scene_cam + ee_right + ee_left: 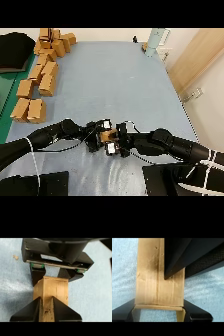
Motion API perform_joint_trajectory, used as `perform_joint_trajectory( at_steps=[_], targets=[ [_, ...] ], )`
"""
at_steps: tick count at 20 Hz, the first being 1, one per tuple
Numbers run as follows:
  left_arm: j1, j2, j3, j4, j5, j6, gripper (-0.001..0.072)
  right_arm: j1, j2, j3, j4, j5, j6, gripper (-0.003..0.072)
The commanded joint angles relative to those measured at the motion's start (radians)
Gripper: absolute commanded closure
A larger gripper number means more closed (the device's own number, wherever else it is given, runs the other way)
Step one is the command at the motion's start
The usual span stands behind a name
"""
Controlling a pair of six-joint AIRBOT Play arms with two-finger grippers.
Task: Fold the box.
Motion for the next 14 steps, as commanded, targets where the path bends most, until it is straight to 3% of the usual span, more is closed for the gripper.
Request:
perform_joint_trajectory(
  at_steps=[1, 12, 14],
  targets=[
    [0.0, 0.0, 0.001, 0.002, 0.0, 0.002, 0.0257, -0.001, 0.013, 0.001, 0.0, 0.012, -0.002, 0.0485],
    [0.0, 0.0, 0.001, 0.002, 0.0, 0.003, 0.0258, -0.001, 0.088, 0.002, 0.0, 0.004, -0.002, 0.0487],
    [0.0, 0.0, 0.001, 0.002, 0.0, 0.002, 0.0257, -0.001, 0.088, 0.002, 0.0, 0.001, -0.002, 0.0537]
  ],
)
